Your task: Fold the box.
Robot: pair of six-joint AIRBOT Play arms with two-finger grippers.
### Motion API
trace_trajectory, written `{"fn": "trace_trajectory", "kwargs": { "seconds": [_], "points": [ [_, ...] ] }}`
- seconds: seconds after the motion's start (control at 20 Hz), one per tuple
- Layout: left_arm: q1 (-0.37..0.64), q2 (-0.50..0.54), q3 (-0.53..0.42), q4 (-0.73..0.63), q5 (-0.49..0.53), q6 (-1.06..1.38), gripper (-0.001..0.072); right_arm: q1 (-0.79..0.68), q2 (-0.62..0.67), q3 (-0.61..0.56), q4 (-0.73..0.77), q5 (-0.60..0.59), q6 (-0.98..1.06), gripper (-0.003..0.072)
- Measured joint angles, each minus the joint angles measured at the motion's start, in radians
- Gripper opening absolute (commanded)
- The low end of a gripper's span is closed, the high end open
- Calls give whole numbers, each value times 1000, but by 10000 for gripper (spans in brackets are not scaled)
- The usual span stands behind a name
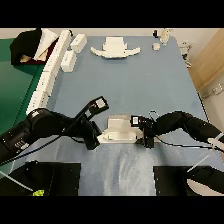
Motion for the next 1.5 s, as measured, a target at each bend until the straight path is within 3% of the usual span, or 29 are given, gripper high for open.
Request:
{"fn": "trace_trajectory", "kwargs": {
  "seconds": [0.05,0.35,0.55,0.85,0.9,0.95,1.15,1.5],
  "points": [
    [0,5,-14,11,9,36,689,0,0,0,0,0,0,529],
    [103,-27,-109,-87,74,401,689,0,0,0,0,0,0,529],
    [143,-129,-139,-218,100,687,688,0,0,0,0,0,0,529],
    [157,-273,-148,-306,215,886,687,0,0,0,0,0,0,529],
    [157,-286,-148,-319,234,907,626,0,0,0,0,0,0,529],
    [159,-299,-148,-334,254,928,486,0,0,0,0,0,0,529],
    [150,-328,-145,-381,288,986,43,0,0,0,0,0,0,529],
    [127,-347,-142,-454,294,1077,44,0,0,0,0,0,0,529]
  ]
}}
